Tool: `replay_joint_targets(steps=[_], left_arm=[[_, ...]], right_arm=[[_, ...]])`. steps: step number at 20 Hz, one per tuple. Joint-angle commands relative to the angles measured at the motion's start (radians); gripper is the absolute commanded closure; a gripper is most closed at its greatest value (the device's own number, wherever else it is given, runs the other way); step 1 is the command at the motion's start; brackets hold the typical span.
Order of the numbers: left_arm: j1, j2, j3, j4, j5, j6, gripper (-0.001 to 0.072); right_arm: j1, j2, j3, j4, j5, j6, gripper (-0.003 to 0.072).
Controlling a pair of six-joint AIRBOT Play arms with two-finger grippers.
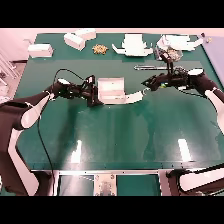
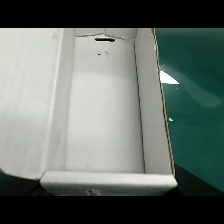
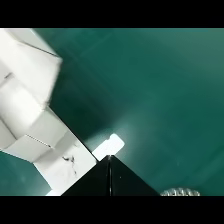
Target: Fold the box and place the chain.
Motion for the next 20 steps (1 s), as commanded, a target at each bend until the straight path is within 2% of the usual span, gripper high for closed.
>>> replay_joint_targets(steps=[1, 4, 11, 14, 16, 18, 20], left_arm=[[0.001, 0.0, 0.0, 0.001, -0.001, 0.0, 0.0307], [0.001, 0.0, 0.0, 0.001, -0.001, 0.0, 0.0307], [0.001, 0.0, 0.0, 0.001, -0.001, 0.0, 0.0308], [0.001, 0.0, 0.0, 0.001, -0.001, 0.0, 0.0308], [0.001, 0.0, 0.0, 0.001, -0.001, 0.0, 0.0307], [0.001, 0.0, 0.0, 0.001, -0.001, 0.0, 0.0307], [0.001, 0.0, 0.0, 0.001, -0.001, 0.0, 0.0307]], right_arm=[[-0.04, 0.003, 0.0, -0.135, -0.022, 0.332, 0.0681], [-0.036, -0.032, 0.0, -0.187, -0.012, 0.434, 0.0681], [0.072, -0.142, -0.002, -0.185, 0.005, 0.459, 0.0681], [0.15, -0.145, 0.003, -0.167, 0.018, 0.467, 0.0681], [0.194, -0.145, 0.025, -0.167, 0.079, 0.467, 0.0681], [0.211, -0.135, 0.048, -0.167, 0.139, 0.468, 0.0681], [0.216, -0.108, 0.056, -0.168, 0.136, 0.47, 0.0681]])
